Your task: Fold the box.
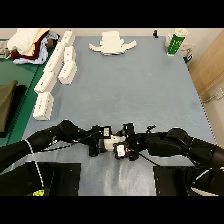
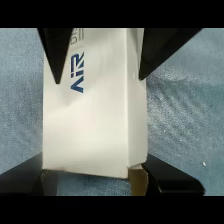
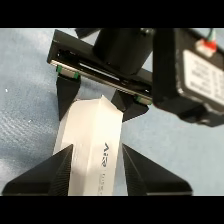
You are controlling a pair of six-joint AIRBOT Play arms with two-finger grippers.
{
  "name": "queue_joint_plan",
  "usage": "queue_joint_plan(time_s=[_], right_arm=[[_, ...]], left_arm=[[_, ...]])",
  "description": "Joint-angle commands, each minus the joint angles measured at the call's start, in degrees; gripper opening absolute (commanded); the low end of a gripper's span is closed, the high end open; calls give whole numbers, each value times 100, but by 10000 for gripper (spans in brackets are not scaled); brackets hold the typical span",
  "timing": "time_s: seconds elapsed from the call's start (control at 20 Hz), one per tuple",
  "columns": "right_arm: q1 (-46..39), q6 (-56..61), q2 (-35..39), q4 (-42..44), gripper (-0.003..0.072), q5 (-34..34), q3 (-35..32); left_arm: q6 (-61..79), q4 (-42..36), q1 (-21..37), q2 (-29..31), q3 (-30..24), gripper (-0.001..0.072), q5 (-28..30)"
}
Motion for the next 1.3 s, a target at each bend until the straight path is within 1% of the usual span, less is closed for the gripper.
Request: queue_joint_plan(time_s=[0.0, 0.2, 0.35, 0.4, 0.45, 0.7, 0.75, 0.8, 0.85, 0.9, 1.0, 1.05, 1.1, 1.25], right_arm=[[-2, 0, 96, -17, 475, 9, 4], [-7, 0, 133, -24, 474, 13, 7], [-7, 2, 136, -173, 472, 190, 13], [-7, 2, 133, -173, 463, 221, 13], [-7, 7, 133, -170, 424, 214, 11], [-15, 160, 50, -170, 420, 116, -2], [-22, 160, 9, -173, 393, 103, -2], [-24, 160, -26, -195, 329, 98, -2], [-24, 160, -55, -212, 327, 94, -2], [-24, 160, -79, -214, 294, 92, -2], [-24, 160, -114, -210, 276, 70, -2], [-22, 162, -116, -208, 256, 39, -2], [-22, 192, -118, -208, 166, -22, -2], [-13, 310, -131, -205, 161, -221, -2]], left_arm=[[2, 2, 0, 0, 2, 479, 2], [2, 2, 0, 2, 2, 479, 0], [2, 2, 0, 0, 2, 479, 0], [2, 2, 0, 0, 2, 479, 0], [2, 2, 0, 2, 2, 479, 0], [2, 2, 0, 0, 2, 479, 0], [2, 2, 0, 0, 2, 479, 2], [2, 2, 0, 0, 2, 479, 2], [2, 2, 0, 0, 2, 479, 2], [2, 2, 0, 0, 2, 479, 0], [2, 2, 0, 0, 2, 479, 0], [2, 2, 0, 0, 2, 479, 0], [2, 2, 0, 0, 2, 479, 2], [2, 2, 0, 0, 2, 479, 2]])
